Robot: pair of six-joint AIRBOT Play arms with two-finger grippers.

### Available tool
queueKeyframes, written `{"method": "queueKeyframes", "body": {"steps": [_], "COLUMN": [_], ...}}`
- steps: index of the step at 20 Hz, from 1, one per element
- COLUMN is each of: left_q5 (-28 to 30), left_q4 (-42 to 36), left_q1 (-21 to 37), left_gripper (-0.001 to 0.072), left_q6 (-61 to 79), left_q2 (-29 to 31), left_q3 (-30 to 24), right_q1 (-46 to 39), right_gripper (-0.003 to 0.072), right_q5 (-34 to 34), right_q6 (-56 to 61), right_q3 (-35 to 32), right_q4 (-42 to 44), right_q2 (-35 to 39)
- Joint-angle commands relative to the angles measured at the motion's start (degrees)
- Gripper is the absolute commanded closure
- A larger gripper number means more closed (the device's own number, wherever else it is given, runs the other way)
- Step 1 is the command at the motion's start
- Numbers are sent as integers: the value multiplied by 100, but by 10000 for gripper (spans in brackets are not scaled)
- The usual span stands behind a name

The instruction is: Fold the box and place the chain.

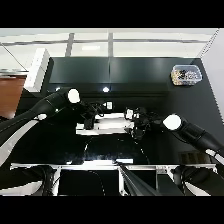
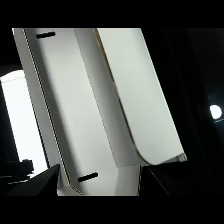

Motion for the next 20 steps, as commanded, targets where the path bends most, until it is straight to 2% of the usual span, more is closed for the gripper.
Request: {"method": "queueKeyframes", "body": {"steps": [1,6,11,15,20], "left_q5": [-4,59,63,61,31], "left_q4": [2,20,22,22,4], "left_q1": [-2,-13,-13,-13,-13], "left_gripper": [679,680,680,680,679], "left_q6": [0,133,267,262,260], "left_q2": [-2,20,22,22,20], "left_q3": [0,0,0,0,0], "right_q1": [-4,-24,-393,-487,-487], "right_gripper": [56,56,56,56,57], "right_q5": [-44,-13,586,857,866], "right_q6": [0,-92,-1058,-1532,-2006], "right_q3": [7,7,7,7,7], "right_q4": [87,203,1078,1325,1537], "right_q2": [-17,-42,-162,-476,-852]}}
